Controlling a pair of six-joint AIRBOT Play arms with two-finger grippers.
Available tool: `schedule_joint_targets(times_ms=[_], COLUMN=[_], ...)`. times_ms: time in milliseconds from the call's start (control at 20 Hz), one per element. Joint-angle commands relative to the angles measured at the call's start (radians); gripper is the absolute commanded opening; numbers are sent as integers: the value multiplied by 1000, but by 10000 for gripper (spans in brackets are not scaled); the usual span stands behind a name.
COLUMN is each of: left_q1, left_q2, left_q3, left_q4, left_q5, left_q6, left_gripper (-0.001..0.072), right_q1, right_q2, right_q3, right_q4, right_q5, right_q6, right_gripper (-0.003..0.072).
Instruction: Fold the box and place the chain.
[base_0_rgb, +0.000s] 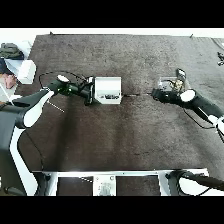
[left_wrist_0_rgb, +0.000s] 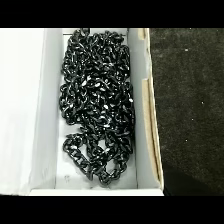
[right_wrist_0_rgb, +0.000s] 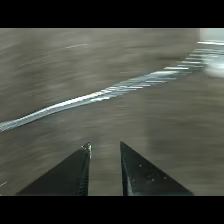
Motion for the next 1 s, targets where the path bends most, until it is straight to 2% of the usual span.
schedule_joint_targets(times_ms=[0, 150, 350, 550, 800, 950], left_q1=[0, 0, 0, 0, 0, 0], left_q2=[0, 0, 0, 0, 0, 0], left_q3=[0, 0, 0, 0, 0, 0], left_q4=[0, 0, 0, 0, 0, 0], left_q5=[0, 0, 0, 0, 0, 0], left_q6=[0, 0, 0, 0, 0, 0], left_gripper=[411, 411, 411, 411, 411, 411], right_q1=[-79, -79, -79, -71, -11, 0], right_q2=[-40, -125, -206, -232, -241, -297], right_q3=[-53, -23, 63, 126, 130, 159], right_q4=[10, 101, 113, 129, 132, 154], right_q5=[-108, -139, -147, -153, -211, -210], right_q6=[32, 32, 32, 32, 32, 32], right_gripper=[295, 294, 293, 294, 294, 292])
